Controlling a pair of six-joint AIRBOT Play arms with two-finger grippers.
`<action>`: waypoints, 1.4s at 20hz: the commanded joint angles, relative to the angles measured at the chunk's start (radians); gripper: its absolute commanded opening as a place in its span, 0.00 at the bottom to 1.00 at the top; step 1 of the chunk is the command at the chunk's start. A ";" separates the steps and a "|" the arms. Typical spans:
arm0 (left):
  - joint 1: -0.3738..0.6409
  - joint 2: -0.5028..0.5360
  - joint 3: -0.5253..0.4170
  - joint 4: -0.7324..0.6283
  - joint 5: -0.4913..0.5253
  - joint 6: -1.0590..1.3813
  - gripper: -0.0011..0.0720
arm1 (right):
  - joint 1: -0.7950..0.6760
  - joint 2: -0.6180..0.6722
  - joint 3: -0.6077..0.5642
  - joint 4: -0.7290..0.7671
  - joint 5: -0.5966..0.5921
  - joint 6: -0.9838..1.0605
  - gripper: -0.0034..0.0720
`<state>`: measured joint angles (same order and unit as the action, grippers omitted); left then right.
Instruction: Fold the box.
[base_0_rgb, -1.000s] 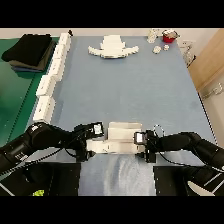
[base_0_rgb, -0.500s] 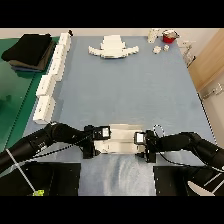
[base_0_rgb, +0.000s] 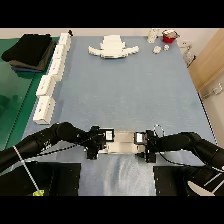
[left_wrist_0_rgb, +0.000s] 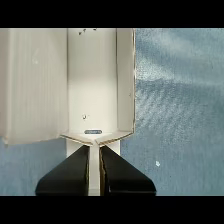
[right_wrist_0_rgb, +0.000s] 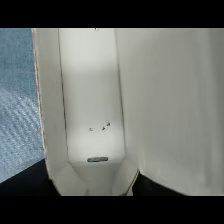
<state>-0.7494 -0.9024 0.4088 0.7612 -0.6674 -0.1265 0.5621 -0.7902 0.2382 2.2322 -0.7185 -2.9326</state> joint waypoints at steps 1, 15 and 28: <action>-0.006 -0.024 0.003 -0.072 0.010 0.031 0.16 | 0.000 0.000 0.000 0.000 0.000 0.000 0.79; -0.005 -0.089 0.040 -0.158 0.003 0.033 0.48 | 0.000 0.000 0.000 0.000 0.000 0.000 0.79; -0.004 0.061 0.040 0.122 -0.032 -0.404 0.03 | 0.000 0.000 0.000 0.000 0.000 0.000 0.79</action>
